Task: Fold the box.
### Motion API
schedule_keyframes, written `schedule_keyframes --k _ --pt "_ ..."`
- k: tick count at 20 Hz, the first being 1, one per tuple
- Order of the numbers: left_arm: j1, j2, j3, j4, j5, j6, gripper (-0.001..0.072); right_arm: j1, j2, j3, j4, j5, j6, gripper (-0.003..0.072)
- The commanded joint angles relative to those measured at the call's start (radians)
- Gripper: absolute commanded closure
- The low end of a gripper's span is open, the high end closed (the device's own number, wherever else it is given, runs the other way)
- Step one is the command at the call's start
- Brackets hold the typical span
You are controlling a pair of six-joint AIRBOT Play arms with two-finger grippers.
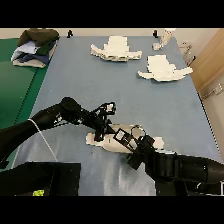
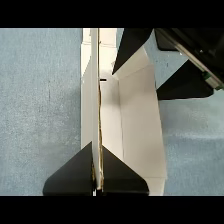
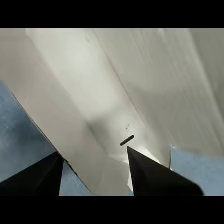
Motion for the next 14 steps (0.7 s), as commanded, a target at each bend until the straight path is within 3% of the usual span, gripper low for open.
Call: schedule_keyframes --k 1,5,8,9,10,14 --pt "0.001 0.000 0.001 0.000 -0.001 0.000 0.0697 0.000 0.003 0.038 -0.029 -0.029 0.088 0.0105" --pt "0.001 0.000 0.001 0.000 0.000 0.000 0.0696 0.000 0.004 0.056 -0.023 -0.043 0.132 0.0104" --pt "0.001 0.000 0.001 0.000 0.000 0.000 0.0696 0.000 0.004 0.056 -0.027 -0.045 0.312 0.0104" --pt "0.001 0.000 0.001 0.000 0.000 0.000 0.0697 0.000 0.005 0.056 -0.024 -0.051 0.355 0.0080" --pt "0.001 0.000 0.001 0.000 0.000 0.000 0.0696 0.000 0.006 0.056 -0.023 -0.062 0.378 -0.0032" --pt "0.001 0.000 0.001 0.000 0.000 0.000 0.0697 0.000 0.009 0.056 -0.020 -0.108 0.208 -0.0033"
